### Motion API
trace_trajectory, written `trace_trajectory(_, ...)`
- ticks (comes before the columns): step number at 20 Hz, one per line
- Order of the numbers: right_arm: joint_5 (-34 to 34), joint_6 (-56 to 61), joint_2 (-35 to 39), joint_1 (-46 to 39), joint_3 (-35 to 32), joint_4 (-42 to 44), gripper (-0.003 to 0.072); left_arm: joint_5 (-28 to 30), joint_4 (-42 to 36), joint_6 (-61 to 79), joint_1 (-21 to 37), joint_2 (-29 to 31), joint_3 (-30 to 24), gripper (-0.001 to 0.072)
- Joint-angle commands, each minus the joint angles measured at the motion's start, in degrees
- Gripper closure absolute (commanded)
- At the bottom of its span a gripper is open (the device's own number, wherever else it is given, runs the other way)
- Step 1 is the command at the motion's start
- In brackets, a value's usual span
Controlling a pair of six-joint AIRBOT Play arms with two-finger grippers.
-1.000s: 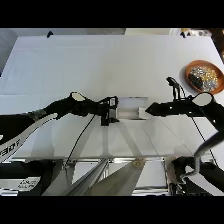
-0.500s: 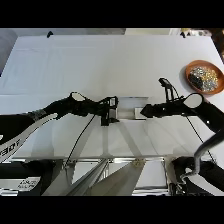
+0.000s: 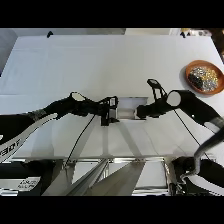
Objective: Fold the box and place the chain.
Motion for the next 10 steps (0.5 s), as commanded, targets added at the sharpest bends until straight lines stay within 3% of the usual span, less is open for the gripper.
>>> trace_trajectory(1,4.1,9.2,-4.1,4.0,4.6,-8.6,0.0216,0.0,0.0,0.0,0.0,0.0,0.0,0.0574)
trace_trajectory(5,6.3,14.5,-7.8,7.2,7.3,-11.0,0.0238,0.0,0.0,0.0,0.0,0.0,0.0,0.0574)
trace_trajectory(10,6.5,16.9,-9.8,9.2,7.7,-11.3,0.0372,0.0,0.0,0.0,0.0,0.0,0.0,0.0574)
